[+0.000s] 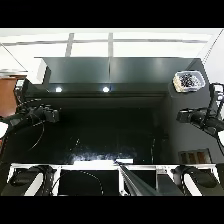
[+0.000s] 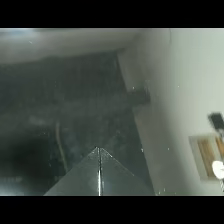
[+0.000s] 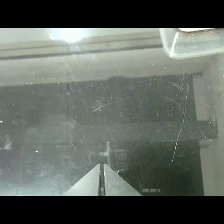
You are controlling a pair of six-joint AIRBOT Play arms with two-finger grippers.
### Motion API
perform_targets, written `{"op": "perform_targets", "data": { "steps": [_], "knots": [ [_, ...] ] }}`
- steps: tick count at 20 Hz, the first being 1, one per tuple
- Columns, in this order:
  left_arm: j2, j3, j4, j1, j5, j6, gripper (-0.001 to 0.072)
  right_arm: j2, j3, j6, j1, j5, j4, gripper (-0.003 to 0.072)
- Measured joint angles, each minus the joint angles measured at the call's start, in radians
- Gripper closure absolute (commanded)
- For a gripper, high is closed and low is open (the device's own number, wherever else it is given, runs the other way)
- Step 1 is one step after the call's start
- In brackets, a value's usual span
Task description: Fold the box and place the chain.
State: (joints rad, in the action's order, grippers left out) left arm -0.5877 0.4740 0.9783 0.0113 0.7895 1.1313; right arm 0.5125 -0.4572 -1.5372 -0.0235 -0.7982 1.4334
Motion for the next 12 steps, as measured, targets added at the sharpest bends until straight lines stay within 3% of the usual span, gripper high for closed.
{"op": "perform_targets", "data": {
  "steps": [12],
  "knots": [
    [0.038,-0.029,-0.019,-0.002,-0.033,-0.001,0.0680,-0.002,0.011,-0.003,0.000,0.017,0.000,0.0643]
  ]
}}
